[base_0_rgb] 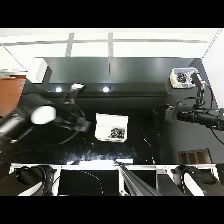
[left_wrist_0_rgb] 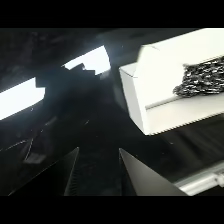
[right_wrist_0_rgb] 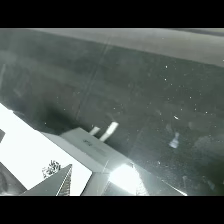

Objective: Fold the box and place the chain.

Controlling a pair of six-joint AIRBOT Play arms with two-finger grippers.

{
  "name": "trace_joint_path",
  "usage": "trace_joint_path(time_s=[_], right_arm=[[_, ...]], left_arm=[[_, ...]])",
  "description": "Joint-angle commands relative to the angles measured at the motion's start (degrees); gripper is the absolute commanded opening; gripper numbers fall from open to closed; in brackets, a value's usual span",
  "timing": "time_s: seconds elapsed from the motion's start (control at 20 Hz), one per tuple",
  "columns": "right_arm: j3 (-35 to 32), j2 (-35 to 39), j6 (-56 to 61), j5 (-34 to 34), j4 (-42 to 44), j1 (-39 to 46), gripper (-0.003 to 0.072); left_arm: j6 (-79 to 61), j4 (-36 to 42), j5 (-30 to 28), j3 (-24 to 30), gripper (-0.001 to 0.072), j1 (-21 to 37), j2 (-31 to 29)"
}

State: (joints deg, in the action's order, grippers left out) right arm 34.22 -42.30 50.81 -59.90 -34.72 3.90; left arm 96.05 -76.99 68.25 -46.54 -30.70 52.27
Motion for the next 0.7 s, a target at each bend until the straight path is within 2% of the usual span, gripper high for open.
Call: trace_joint_path(time_s=[0.0,0.05,0.1,0.15,0.25,0.4,0.5,0.65], right_arm=[[0.0,0.1,0.0,0.3,-0.3,0.0,0.044],[0.0,0.1,0.0,0.2,-0.5,0.0,0.044],[0.0,0.1,0.0,0.1,-0.6,0.0,0.044],[0.0,0.1,0.0,0.0,-0.9,0.0,0.0441],[0.0,0.1,0.0,-0.2,-1.4,0.0,0.0441],[0.0,0.1,0.0,-0.5,-1.3,0.0,0.0441],[0.0,0.1,0.0,-0.5,-1.4,-0.1,0.0441],[0.0,0.1,0.0,-0.5,-1.3,-0.3,0.0441]], left_arm=[[-40.9,32.4,-5.4,11.9,0.0314,18.4,-8.1],[-51.2,39.1,-5.0,14.5,0.0319,22.1,-7.8],[-62.2,43.0,-5.2,16.6,0.0564,24.5,-7.2],[-70.2,44.3,-7.5,18.1,0.0715,25.5,-6.5],[-85.5,44.5,-14.8,20.0,0.0713,25.0,-4.5],[-107.0,44.6,-18.9,20.3,0.0711,21.5,1.0],[-110.4,45.6,-23.0,20.3,0.0709,17.5,6.3],[-110.4,45.5,-22.9,20.3,0.071,13.1,12.4]])
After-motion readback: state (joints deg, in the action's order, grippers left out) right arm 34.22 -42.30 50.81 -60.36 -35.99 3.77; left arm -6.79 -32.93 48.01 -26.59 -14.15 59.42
